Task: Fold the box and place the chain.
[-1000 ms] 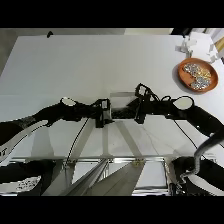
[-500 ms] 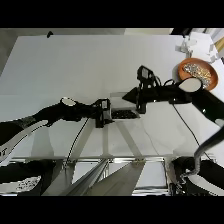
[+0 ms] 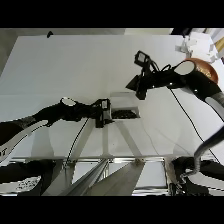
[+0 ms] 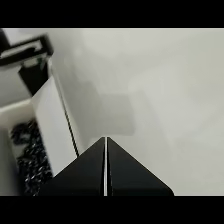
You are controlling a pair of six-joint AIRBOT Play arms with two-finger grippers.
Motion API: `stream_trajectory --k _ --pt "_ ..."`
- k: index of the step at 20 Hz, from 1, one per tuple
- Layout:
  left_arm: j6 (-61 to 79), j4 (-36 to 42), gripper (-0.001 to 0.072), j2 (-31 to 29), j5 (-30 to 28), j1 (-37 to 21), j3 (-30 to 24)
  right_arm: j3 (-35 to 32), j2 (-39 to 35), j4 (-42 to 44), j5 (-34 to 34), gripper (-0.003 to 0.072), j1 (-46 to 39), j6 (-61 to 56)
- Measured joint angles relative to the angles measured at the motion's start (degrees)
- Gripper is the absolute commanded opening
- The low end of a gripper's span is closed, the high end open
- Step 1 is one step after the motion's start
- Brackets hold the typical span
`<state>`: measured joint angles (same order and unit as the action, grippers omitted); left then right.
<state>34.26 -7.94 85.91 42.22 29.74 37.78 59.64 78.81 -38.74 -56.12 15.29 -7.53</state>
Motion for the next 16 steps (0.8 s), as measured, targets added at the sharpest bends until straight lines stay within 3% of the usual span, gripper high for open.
stream_trajectory --k 6,8,10,13,14,16 --pt "0.02 0.0 0.0011 0.0 0.02 0.0 0.0 0.15 0.66 -6.34 -8.92 0.0028 2.45 -1.49" --pt "0.02 0.0 0.0011 0.0 0.02 0.0 0.0 -0.76 -0.87 -7.13 -11.41 0.0137 2.67 -0.2" --pt "0.02 0.0 0.0011 0.0 0.02 0.0 0.0 -1.95 -2.36 -7.45 -12.68 0.0199 2.8 0.7" --pt "0.02 0.0 0.0011 0.0 0.02 0.0 0.0 -3.19 -3.54 -7.78 -13.68 0.0209 3.02 1.42" --pt "0.02 0.0 0.0011 0.0 0.02 0.0 0.0 -3.43 -3.72 -7.87 -13.86 0.0262 3.26 1.55" --pt "0.02 0.0 0.0011 0.0 0.02 0.0 0.0 -3.72 -4.0 -7.96 -13.92 0.028 4.09 1.77"
